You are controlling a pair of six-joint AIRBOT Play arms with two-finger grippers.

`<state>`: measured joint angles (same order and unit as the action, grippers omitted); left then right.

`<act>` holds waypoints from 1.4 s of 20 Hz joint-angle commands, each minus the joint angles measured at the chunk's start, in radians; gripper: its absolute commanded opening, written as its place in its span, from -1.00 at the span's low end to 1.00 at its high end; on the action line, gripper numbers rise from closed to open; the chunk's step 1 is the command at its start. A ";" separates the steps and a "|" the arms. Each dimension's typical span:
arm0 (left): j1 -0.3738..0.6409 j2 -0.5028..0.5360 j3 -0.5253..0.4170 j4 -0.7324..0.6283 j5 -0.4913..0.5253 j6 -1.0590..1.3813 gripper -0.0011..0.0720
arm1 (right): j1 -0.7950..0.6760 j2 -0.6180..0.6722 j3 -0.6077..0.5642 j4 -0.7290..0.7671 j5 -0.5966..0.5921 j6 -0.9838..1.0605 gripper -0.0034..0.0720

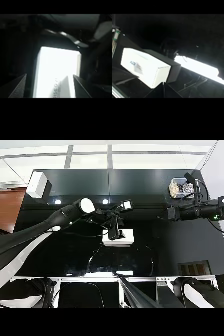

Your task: Fold the box and place the chain.

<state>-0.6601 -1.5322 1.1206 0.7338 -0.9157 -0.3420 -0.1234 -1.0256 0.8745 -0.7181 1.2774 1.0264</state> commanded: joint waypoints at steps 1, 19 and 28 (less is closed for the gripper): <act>-0.007 -0.017 0.022 0.041 -0.049 -0.033 0.98 | -0.001 0.001 0.001 -0.001 -0.003 -0.014 -0.87; -0.080 -0.018 0.043 0.263 -0.135 -0.089 0.98 | -0.001 0.001 0.001 -0.001 -0.018 -0.014 -0.87; -0.178 0.004 0.082 0.644 -0.136 -0.383 -0.01 | -0.001 0.001 0.001 -0.001 -0.028 -0.013 -0.87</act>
<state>-0.8345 -1.5501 1.1797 1.2552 -1.0046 -0.5911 -0.1242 -1.0256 0.8745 -0.7193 1.2510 1.0122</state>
